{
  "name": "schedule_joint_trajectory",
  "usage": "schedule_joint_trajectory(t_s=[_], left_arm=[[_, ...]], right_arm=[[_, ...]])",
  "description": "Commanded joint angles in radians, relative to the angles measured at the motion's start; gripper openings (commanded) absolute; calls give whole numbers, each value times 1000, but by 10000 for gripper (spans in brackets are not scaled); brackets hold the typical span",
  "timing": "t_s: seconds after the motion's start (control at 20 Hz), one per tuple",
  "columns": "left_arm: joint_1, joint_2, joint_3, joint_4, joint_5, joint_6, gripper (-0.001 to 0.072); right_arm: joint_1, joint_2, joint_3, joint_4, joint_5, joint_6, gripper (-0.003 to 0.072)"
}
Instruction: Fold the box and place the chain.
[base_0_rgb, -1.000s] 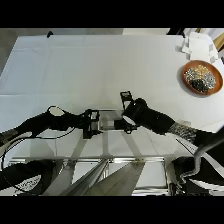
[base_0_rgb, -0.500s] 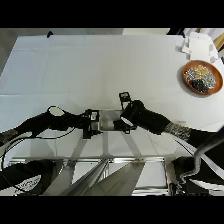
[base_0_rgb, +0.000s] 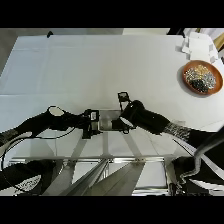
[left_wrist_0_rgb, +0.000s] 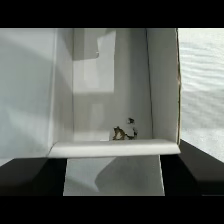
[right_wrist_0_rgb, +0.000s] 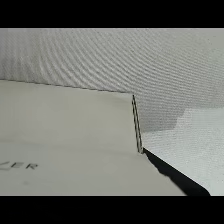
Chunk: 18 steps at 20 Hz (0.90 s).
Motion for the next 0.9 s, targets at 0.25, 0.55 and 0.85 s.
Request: schedule_joint_trajectory(t_s=[0.25,0.55,0.85], left_arm=[[1,0,0,0,0,-1,255],[1,0,0,0,1,-1,255],[1,0,0,0,0,-1,255]], right_arm=[[0,0,0,-3,9,2,14],[-1,35,0,-6,17,-12,365],[0,165,0,-33,142,-163,366]])
